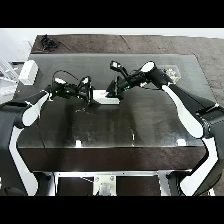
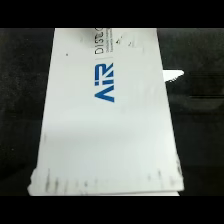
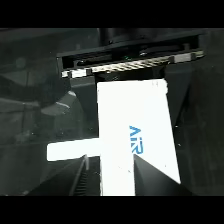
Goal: Fold the box and place the chain.
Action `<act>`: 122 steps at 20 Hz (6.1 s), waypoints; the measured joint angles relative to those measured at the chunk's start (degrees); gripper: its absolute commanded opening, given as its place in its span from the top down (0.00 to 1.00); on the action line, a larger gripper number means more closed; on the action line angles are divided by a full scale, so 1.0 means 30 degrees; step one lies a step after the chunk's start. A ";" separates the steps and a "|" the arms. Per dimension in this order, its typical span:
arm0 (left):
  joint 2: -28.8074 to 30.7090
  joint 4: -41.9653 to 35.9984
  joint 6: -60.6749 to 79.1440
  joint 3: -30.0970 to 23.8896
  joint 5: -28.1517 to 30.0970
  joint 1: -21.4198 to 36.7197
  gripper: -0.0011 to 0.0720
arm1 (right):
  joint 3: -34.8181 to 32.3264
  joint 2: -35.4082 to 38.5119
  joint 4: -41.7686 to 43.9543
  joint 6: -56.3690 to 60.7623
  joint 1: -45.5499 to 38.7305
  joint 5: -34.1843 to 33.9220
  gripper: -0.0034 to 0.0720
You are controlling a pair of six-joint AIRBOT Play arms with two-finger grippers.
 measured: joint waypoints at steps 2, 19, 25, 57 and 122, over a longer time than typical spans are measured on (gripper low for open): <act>0.0000 0.0000 0.0000 0.0000 0.0007 0.0000 0.50 | -0.0051 0.0146 0.0350 -0.0044 -0.0240 -0.0015 0.94; 0.0000 0.0015 -0.0007 0.0000 0.0015 -0.0007 0.50 | -0.4095 0.1107 0.0984 -0.0117 -0.0415 -0.1632 0.95; 0.0000 -0.0073 -0.0058 0.0000 0.0175 0.0015 0.50 | -0.4211 0.5268 0.2106 0.0896 -0.0459 -0.2834 0.95; 0.7118 -0.0262 -1.0950 -0.0539 0.9821 0.7278 0.96 | -1.8571 1.9934 -0.2703 0.9027 -0.0838 -1.0236 0.94; 3.3419 -0.0160 -1.3719 -2.4582 1.1052 0.8517 0.96 | -2.8436 3.1569 -0.2528 1.1009 -0.0838 -2.1515 0.94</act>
